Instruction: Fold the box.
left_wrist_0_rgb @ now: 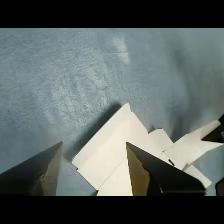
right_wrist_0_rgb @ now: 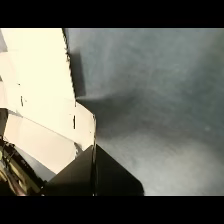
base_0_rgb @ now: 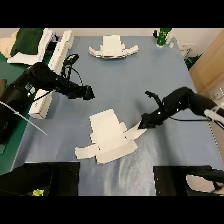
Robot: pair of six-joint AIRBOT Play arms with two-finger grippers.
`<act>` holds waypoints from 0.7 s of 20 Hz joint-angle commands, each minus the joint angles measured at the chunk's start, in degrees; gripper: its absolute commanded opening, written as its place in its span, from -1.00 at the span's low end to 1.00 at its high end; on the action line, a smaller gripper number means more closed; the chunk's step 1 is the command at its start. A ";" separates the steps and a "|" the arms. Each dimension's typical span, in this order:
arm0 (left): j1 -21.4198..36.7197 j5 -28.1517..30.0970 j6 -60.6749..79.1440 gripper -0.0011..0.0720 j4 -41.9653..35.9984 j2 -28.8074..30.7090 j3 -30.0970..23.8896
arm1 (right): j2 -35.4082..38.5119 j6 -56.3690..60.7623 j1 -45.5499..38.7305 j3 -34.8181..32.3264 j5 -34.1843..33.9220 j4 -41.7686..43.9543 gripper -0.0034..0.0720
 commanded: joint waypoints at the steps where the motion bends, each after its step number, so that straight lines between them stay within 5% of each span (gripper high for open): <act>1: 2.73 -5.53 -1.64 0.67 -0.59 -0.04 -0.02 | 13.84 2.49 4.55 -13.84 13.88 2.03 -0.91; 6: 7.52 -17.57 3.61 0.67 -2.84 -0.02 -5.33 | 28.46 4.66 10.01 -24.61 24.09 0.76 -0.91; 11: 8.74 -15.93 14.69 0.67 -14.16 -0.04 -17.03 | 29.57 4.63 10.58 -25.57 27.85 -0.07 -0.91; 14: 8.74 -13.03 18.36 0.67 -14.99 -1.11 -19.61 | 29.57 4.63 10.58 -25.57 27.98 -0.04 -0.91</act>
